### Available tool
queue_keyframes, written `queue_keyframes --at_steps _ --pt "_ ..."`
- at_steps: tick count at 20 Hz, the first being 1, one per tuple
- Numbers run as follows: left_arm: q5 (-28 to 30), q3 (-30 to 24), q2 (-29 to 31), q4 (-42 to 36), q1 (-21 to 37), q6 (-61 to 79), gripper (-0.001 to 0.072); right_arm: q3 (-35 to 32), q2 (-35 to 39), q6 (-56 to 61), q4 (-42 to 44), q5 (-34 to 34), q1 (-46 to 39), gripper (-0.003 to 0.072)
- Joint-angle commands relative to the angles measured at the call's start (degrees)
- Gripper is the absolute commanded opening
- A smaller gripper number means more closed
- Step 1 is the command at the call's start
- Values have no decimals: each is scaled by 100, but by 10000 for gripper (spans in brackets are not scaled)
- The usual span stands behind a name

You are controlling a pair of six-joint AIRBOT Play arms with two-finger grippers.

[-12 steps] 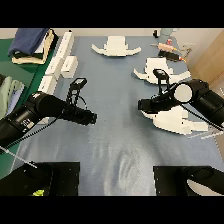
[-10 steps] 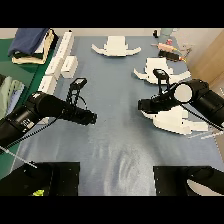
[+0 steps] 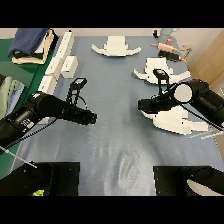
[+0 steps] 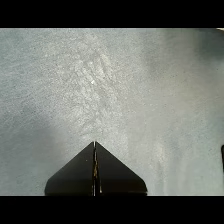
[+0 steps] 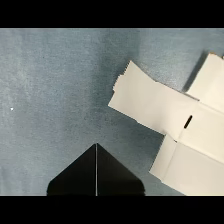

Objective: Fold the box.

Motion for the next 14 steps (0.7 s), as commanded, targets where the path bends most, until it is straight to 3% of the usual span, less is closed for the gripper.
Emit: queue_keyframes --at_steps 1,9,11,13,14 --pt "2 -2 2 0 0 2 14 7 2 2 -2 -81 0 1" --pt "496 -2 0 26 0 31 14 83 2 470 9 -741 -59 1" --pt "522 -2 0 35 0 90 14 660 2 748 -973 393 -560 23" --pt "551 -2 0 50 0 96 15 1351 2 756 -2076 1676 -1445 237" --pt "546 -2 0 48 0 94 15 1537 0 741 -2531 2100 -1954 305"
